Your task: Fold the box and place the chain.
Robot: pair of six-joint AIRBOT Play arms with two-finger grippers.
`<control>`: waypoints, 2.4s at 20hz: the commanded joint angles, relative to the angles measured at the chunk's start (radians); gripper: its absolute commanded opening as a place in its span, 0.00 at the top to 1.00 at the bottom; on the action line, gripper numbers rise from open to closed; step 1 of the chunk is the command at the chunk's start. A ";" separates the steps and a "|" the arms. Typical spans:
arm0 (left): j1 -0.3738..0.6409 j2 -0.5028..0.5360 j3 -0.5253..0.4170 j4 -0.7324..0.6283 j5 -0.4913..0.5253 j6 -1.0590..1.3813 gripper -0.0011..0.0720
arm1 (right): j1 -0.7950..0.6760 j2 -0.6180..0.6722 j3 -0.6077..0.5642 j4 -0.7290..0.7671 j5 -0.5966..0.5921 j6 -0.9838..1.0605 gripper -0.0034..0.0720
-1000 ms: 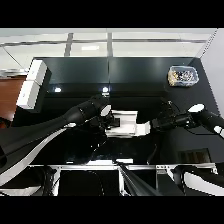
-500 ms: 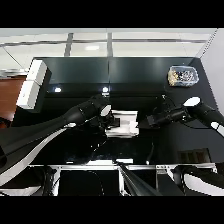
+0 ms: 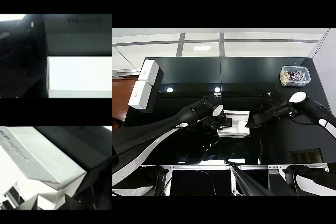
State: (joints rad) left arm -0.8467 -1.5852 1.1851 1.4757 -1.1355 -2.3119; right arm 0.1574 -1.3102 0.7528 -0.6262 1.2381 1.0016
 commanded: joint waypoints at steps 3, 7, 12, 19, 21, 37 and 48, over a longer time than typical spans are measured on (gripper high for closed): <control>0.000 0.000 0.001 0.000 0.001 0.000 0.95 | 0.130 0.000 0.087 -0.142 -0.034 0.267 0.52; 0.000 0.000 0.001 0.000 0.001 0.000 0.94 | 0.217 0.000 0.092 -0.296 -0.084 0.444 0.53; 0.000 0.000 0.001 0.000 0.001 0.000 0.94 | 0.304 0.000 0.092 -0.454 -0.180 0.642 0.55; 0.000 0.000 0.001 0.000 0.001 0.000 0.95 | 0.469 -0.006 0.144 -0.787 -0.226 1.101 0.55; 0.000 0.000 0.001 0.000 0.001 0.000 0.95 | 0.504 -0.010 0.151 -0.818 -0.224 1.181 0.55; 0.000 0.000 0.001 0.000 0.005 0.000 0.95 | 0.555 -0.041 0.151 -0.848 -0.124 1.279 0.80; 0.000 0.000 0.001 0.000 0.005 0.000 0.95 | 0.555 0.131 0.172 -0.881 -0.106 1.150 0.48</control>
State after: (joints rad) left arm -0.8467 -1.5852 1.1854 1.4799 -1.1358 -2.3108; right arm 0.7120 -1.2667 0.9203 -1.4849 1.1275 2.2032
